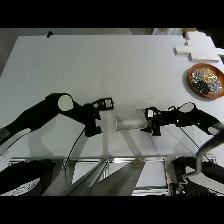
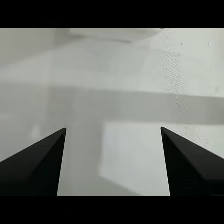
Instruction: Fold the box and place the chain.
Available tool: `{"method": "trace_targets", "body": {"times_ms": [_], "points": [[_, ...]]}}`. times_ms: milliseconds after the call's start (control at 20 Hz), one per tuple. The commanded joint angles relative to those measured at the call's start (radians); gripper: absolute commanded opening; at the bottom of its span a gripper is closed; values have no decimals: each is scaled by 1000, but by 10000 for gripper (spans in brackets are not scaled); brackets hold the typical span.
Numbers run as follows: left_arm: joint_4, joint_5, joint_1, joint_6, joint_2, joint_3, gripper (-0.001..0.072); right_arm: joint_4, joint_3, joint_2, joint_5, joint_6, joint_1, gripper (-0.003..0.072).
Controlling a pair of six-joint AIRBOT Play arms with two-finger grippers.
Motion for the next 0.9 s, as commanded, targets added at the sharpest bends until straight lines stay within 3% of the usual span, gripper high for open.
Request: {"method": "trace_targets", "body": {"times_ms": [0,250,850], "points": [[-237,140,11,552,-63,-65,651,0,0,-1,0,0,0,317],[-438,237,-13,647,-154,-65,699,0,0,-1,0,0,0,317],[-563,309,-72,636,-189,-65,701,0,0,-1,0,0,0,317]]}}
